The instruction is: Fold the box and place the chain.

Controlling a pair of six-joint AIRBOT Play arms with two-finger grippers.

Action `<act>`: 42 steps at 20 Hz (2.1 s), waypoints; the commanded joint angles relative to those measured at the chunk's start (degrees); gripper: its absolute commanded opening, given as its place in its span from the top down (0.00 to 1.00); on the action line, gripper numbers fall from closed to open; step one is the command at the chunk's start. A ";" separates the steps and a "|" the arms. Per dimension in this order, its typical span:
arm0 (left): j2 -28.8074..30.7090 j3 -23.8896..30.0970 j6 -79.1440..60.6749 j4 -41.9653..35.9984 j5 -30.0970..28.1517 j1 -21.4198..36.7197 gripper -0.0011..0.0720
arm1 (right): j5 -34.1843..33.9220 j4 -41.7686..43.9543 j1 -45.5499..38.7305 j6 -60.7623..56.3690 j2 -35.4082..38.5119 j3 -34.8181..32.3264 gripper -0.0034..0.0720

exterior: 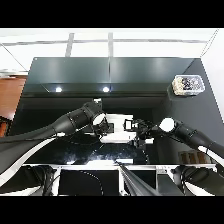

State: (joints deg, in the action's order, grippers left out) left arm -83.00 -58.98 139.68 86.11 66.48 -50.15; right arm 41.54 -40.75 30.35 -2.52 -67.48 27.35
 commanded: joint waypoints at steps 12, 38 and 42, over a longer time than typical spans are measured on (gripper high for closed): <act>-1.31 -0.07 -0.90 -1.07 -0.46 -0.74 0.95 | 0.02 0.02 0.04 -0.02 0.02 0.00 0.78; -1.51 -0.07 -0.85 -0.02 -0.26 -0.85 0.94 | 0.28 -6.80 0.48 -3.87 9.20 0.31 0.41; -1.51 -0.07 -0.85 -0.02 -0.26 -0.83 0.94 | 0.92 -3.87 0.48 -4.85 9.05 0.31 0.56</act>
State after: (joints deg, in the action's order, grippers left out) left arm -84.49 -59.07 138.80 86.00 66.19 -51.00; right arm 42.02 -47.83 30.76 -6.83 -58.33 27.66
